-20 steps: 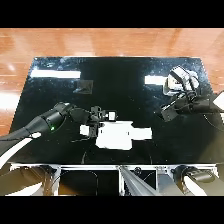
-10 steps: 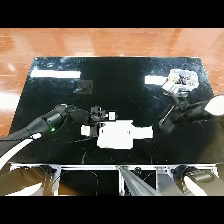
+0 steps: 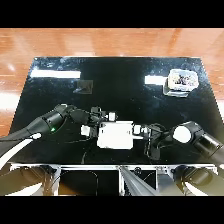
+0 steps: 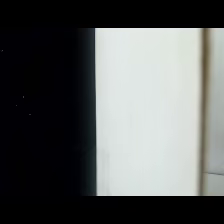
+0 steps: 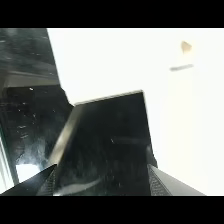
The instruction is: Fold the box and place the chain.
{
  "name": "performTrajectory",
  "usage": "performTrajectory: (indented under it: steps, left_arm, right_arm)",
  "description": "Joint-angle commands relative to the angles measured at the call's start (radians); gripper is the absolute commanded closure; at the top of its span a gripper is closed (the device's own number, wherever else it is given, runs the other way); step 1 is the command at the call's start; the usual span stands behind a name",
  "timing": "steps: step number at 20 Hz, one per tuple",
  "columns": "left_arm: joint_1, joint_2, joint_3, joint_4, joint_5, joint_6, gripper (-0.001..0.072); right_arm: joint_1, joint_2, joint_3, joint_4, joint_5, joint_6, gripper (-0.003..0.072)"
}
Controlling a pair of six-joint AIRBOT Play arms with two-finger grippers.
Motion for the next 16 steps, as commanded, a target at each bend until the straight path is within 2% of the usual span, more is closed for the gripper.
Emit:
performTrajectory:
  steps: [1, 7, 16]
  left_arm:
    - [0.000, -0.001, -0.001, 0.001, 0.004, 0.000, 0.0692]
    - [0.000, -0.001, -0.001, 0.001, 0.005, -0.001, 0.0692]
    - [0.000, -0.001, -0.001, 0.000, 0.005, -0.001, 0.0692]
  right_arm:
    - [0.111, -0.001, -0.019, 0.000, -0.144, -0.081, -0.0034]
    - [0.214, -0.017, -0.026, -0.001, -0.311, -0.173, -0.0034]
    - [0.223, -0.034, -0.048, -0.001, -0.402, -0.224, -0.0034]
